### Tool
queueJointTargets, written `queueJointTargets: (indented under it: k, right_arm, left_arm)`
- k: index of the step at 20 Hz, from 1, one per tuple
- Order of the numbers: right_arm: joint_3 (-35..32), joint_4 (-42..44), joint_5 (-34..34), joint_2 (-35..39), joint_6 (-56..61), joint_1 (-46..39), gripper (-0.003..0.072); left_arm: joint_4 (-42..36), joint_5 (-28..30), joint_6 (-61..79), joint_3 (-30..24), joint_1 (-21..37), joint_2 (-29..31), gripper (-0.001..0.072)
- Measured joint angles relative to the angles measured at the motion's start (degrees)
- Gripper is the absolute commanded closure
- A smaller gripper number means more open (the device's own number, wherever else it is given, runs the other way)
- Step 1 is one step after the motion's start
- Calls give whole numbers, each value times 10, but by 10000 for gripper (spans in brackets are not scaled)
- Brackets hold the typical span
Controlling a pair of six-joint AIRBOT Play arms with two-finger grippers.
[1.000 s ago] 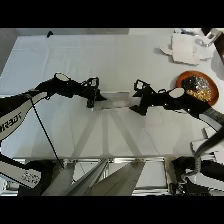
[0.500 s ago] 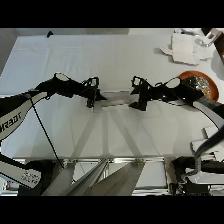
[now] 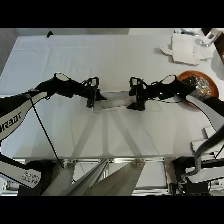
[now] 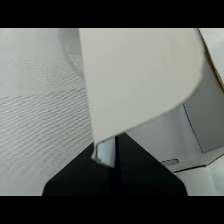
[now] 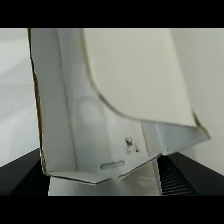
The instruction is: Fold the box and place the chain.
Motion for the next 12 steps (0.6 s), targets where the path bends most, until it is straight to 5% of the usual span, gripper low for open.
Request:
queueJointTargets:
  k: [12]
  right_arm:
    - [2, 57, 35, -40, -60, -10, -10]
  left_arm:
    - [0, 0, 0, 0, 0, 0, 695]
